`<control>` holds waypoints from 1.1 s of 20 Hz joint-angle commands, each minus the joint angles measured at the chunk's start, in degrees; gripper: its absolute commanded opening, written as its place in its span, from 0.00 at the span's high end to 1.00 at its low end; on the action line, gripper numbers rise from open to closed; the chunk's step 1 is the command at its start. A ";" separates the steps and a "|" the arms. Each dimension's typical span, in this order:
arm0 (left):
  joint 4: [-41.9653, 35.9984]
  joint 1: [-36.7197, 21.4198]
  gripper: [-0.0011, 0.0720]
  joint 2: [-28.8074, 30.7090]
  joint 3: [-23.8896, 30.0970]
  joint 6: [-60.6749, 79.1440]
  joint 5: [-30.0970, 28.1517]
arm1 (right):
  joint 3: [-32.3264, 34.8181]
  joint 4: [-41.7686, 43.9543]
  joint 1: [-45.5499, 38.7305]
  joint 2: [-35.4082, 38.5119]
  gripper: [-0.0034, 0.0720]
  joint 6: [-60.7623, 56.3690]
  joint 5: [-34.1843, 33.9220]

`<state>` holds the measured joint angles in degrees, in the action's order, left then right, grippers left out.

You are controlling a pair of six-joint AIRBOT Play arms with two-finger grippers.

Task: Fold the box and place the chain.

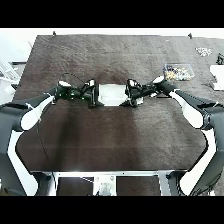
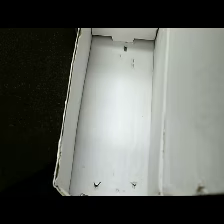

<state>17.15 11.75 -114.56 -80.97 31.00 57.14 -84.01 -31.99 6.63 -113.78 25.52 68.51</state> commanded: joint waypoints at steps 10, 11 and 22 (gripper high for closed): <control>-0.42 -0.04 0.02 -0.11 -0.04 3.34 0.55 | 0.00 -0.02 0.07 0.02 0.20 0.02 0.13; -0.42 -0.04 0.02 -0.11 -0.04 3.10 0.52 | 0.00 -0.02 0.07 0.02 0.20 0.02 0.13; -0.44 -0.04 0.03 -0.11 -0.04 0.50 0.46 | 0.00 -0.02 0.07 0.02 0.20 0.02 0.13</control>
<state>16.75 11.75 -114.65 -80.97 32.14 57.60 -84.01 -32.03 6.63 -113.78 25.54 68.64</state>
